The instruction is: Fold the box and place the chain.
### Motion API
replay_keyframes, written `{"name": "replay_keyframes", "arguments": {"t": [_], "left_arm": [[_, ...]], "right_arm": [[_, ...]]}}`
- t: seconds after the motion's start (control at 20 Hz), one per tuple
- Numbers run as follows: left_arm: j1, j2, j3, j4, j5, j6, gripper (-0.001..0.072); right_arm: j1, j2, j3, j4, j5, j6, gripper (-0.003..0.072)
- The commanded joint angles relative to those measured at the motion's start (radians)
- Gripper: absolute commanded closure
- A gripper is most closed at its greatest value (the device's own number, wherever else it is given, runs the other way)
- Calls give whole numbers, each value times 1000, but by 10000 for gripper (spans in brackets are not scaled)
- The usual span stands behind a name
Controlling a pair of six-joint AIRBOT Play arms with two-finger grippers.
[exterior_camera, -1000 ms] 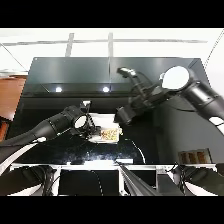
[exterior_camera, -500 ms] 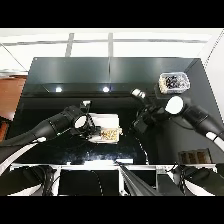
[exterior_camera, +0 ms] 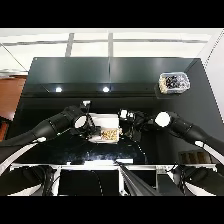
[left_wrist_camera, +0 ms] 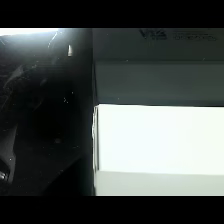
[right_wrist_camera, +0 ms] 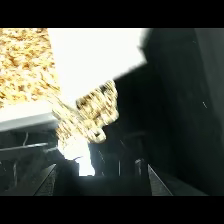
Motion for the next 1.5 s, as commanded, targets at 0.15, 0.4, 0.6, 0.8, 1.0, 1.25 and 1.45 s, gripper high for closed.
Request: {"name": "replay_keyframes", "arguments": {"t": [0.15, 0.4, 0.6, 0.8, 1.0, 1.25, 1.45], "left_arm": [[-1, 1, 0, 0, 0, 0, 679], [-1, 0, 0, 0, 1, 0, 678], [-1, 0, 0, 1, 1, 0, 679], [-1, 0, 0, 0, -1, 0, 679], [-1, 0, 0, 0, -3, 0, 679], [-1, 0, 0, 0, -3, 0, 679], [-1, 1, 0, 0, -3, 0, 679]], "right_arm": [[8, -75, -5, 200, -20, -334, -32], [8, -109, -5, 202, -33, -333, -24], [42, -119, -5, 225, -44, -333, -24], [100, -118, -5, 219, -126, -285, 408], [104, -117, -5, 93, -172, -94, 482], [100, -108, -5, -39, -144, 76, 565], [81, -69, -5, -47, -132, 95, 566]]}}
